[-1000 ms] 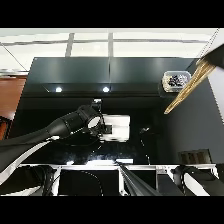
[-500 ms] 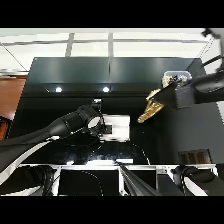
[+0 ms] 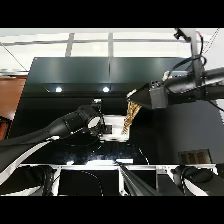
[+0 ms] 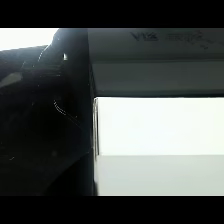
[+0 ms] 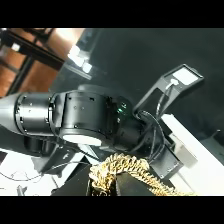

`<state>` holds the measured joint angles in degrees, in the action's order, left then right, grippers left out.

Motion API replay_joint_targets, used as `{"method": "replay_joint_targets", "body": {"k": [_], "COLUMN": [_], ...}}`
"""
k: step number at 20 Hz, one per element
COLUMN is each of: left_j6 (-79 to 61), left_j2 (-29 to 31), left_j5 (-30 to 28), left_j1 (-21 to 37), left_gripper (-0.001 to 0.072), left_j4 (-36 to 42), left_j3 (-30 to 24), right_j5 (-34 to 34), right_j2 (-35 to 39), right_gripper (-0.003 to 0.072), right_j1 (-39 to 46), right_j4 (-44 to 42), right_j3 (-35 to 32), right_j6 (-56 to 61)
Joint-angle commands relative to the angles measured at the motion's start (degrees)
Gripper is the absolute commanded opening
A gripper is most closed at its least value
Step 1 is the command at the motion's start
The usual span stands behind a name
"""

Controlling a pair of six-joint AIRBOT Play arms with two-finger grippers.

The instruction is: Fold the box and place the chain.

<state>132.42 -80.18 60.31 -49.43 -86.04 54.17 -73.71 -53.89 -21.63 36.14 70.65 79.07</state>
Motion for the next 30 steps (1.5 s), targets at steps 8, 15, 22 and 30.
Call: {"method": "replay_joint_targets", "body": {"k": [8, 15, 22, 30], "left_j6": [0.0, 0.0, 0.0, 0.0], "left_j2": [0.04, 0.04, 0.04, 0.0], "left_j5": [-0.07, -0.09, -0.09, -0.26], "left_j1": [-0.02, -0.02, -0.02, 0.0], "left_gripper": [0.0027, 0.0026, 0.0026, 0.0027], "left_j4": [-0.02, -0.02, -0.02, -0.02], "left_j3": [0.04, 0.04, 0.04, 0.04], "right_j5": [7.39, 13.79, 11.78, 1.9], "right_j2": [-2.86, -4.87, -7.65, 7.34], "right_gripper": [0.0003, 0.0005, 0.0265, 0.0263], "right_j1": [-5.79, -9.33, -7.52, 12.33], "right_j4": [7.69, 7.5, 9.75, 22.77], "right_j3": [-14.62, -20.46, -19.91, -19.52], "right_j6": [3.87, 5.29, 5.86, 6.01]}}
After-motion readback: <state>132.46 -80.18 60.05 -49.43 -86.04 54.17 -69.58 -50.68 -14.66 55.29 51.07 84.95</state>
